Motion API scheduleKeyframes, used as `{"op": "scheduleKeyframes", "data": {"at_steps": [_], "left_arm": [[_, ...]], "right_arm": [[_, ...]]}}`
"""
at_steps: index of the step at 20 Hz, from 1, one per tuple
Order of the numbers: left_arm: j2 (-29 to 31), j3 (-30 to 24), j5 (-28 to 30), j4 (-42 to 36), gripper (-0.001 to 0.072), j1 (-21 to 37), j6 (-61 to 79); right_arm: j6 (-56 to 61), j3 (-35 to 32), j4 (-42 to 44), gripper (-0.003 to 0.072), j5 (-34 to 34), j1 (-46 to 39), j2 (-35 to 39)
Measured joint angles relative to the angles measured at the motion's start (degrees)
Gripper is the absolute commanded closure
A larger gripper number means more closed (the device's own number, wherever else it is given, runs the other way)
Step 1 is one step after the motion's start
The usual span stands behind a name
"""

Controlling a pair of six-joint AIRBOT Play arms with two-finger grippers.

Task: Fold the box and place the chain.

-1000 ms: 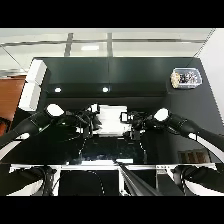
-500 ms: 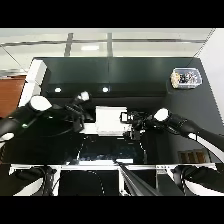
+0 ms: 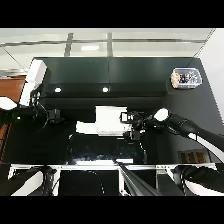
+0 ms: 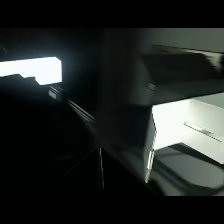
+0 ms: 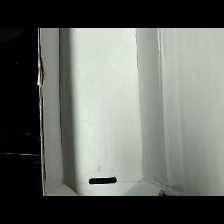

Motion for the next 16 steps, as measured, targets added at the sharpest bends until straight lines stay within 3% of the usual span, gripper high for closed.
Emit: {"op": "scheduleKeyframes", "data": {"at_steps": [3, 11, 16], "left_arm": [[-4.3, -2.8, -1.4, -4.2, 0.0684, 0.4, -1.4], [-13.9, -4.3, 3.4, -14.6, 0.0684, -11.1, 2.0], [-16.1, -3.9, 3.1, -20.5, 0.0678, -13.7, 7.9]], "right_arm": [[0.0, 0.0, 0.0, 0.0282, 0.0, 0.0, 0.0], [0.0, 0.0, 0.0, 0.0282, 0.0, 0.0, 0.0], [0.0, 0.0, 0.0, 0.0281, 0.0, 0.0, 0.0]]}}
